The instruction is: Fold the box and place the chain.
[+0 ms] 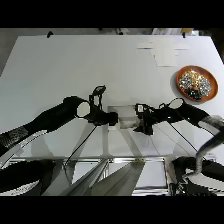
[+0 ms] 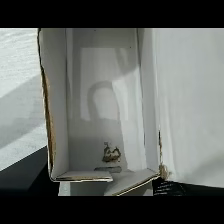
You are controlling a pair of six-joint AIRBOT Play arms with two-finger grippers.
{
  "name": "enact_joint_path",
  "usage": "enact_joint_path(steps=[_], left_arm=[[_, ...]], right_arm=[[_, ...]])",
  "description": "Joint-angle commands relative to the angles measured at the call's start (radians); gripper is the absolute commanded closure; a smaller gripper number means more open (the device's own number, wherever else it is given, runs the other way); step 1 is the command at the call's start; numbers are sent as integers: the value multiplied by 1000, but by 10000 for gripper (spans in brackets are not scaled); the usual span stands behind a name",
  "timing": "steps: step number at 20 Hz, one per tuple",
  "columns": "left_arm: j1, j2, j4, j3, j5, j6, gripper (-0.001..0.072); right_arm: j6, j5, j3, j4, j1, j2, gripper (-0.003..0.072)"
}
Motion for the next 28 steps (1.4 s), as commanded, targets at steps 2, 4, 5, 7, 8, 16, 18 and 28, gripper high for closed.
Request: enact_joint_path(steps=[2, 4, 5, 7, 8, 16, 18, 28], left_arm=[[-3, -1, 66, 48, -80, -63, 277], [-3, -2, 79, 69, -90, -77, 277], [-3, -2, 79, 74, -95, -78, 277], [-3, -2, 76, 81, -134, -91, 276], [-3, -2, 75, 82, -159, -96, 276], [-61, -65, 66, 88, -133, -142, 276], [-71, -85, 75, 102, -123, -154, 276], [-89, -178, 213, 260, -267, -268, 300]], right_arm=[[2, 0, 1, 1, 0, 1, 287], [2, 0, 1, 1, 0, 1, 287], [2, 0, 1, 1, 0, 1, 287], [2, 0, 1, 1, 0, 1, 287], [2, 0, 1, 1, 0, 1, 287], [2, 0, 1, 1, 0, 1, 287], [2, 0, 1, 1, 0, 1, 287], [2, 0, 1, 1, 0, 1, 287]])
